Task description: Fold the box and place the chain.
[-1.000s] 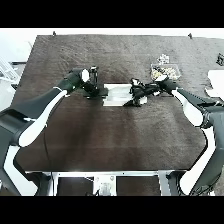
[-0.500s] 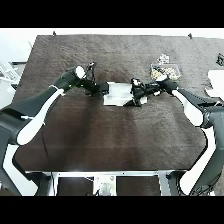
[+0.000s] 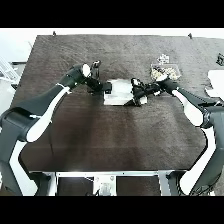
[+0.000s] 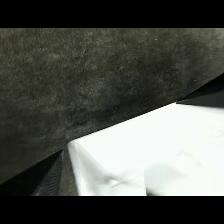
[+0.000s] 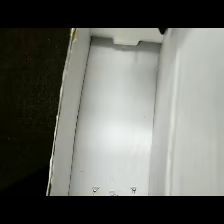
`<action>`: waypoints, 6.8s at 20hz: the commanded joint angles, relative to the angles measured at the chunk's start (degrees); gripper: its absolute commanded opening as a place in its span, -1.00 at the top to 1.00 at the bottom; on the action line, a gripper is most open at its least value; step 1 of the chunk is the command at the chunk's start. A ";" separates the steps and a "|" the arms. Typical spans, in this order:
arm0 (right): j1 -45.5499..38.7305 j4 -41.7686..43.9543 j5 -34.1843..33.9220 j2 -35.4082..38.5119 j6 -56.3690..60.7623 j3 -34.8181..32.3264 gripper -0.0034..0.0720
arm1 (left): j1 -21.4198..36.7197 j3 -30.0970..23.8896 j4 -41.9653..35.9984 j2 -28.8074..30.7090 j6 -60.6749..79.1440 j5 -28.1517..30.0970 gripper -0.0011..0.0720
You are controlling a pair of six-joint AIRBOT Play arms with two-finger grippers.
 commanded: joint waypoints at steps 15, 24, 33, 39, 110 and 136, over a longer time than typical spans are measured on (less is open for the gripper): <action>-0.04 0.13 0.17 0.00 0.02 0.00 -0.63 | -3.41 5.49 14.95 -3.32 -6.95 -6.97 -0.55; -0.04 0.15 0.17 0.00 0.02 0.00 -0.63 | -4.90 11.21 17.49 -7.06 -7.26 -12.11 -0.54; -0.04 0.15 0.17 0.00 0.02 0.00 -0.63 | -5.18 12.66 18.88 -8.13 -9.55 -16.02 -0.01; -0.04 0.15 0.17 0.00 0.02 0.00 -0.63 | -5.66 13.94 18.93 -9.75 -11.45 -18.12 -0.01; -0.04 0.15 0.17 0.00 0.02 0.00 -0.63 | 14.58 -22.12 -35.54 4.26 117.02 4.09 -1.00; -0.04 0.13 0.17 0.00 0.02 0.00 -0.63 | 14.47 -22.18 -37.68 2.12 119.10 -1.90 -1.00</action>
